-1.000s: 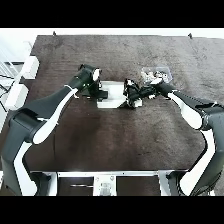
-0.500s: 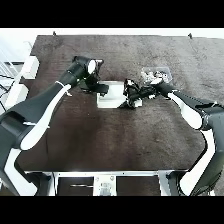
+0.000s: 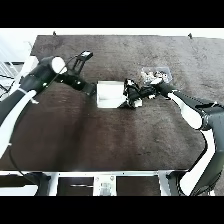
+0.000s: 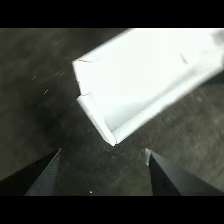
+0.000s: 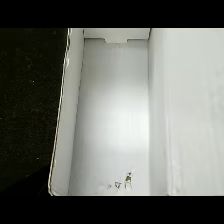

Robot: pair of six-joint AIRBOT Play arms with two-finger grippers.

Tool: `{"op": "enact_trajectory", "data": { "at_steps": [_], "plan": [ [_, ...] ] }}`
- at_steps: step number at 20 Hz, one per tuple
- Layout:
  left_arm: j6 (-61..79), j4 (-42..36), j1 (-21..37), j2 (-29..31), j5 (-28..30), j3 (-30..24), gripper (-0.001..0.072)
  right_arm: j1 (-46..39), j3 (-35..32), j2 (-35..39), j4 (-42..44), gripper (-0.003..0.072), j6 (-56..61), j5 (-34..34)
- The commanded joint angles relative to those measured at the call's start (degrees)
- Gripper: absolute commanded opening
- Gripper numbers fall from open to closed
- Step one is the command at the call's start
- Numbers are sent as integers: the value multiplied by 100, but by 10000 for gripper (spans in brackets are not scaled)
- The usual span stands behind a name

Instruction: Fold the box and place the chain.

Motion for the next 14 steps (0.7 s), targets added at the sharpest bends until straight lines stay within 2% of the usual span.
{"op": "enact_trajectory", "data": {
  "at_steps": [1, 3, 5, 6, 8, 10, 14],
  "plan": [
    [2990, -1875, 627, 269, 474, -857, 653, 7, -2, -2, 2, 540, 0, 2],
    [3257, -1598, 697, 273, 481, -905, 653, 4, -2, -2, 2, 540, 0, 2],
    [3217, -1888, 673, 275, 535, -892, 644, 4, -2, -2, 2, 540, 0, 2],
    [3445, -1910, 673, 275, 334, -896, 645, 7, -2, -2, 4, 540, 0, 2],
    [4686, -2081, 693, 258, -22, -896, 645, 7, -2, -2, 2, 540, 0, 2],
    [5821, -2682, 791, 142, -264, -896, 645, 7, -2, -2, 2, 540, 0, 0],
    [7226, -3348, 1078, -345, -282, -863, 644, 7, -2, -2, 2, 540, 0, 2]
  ]
}}
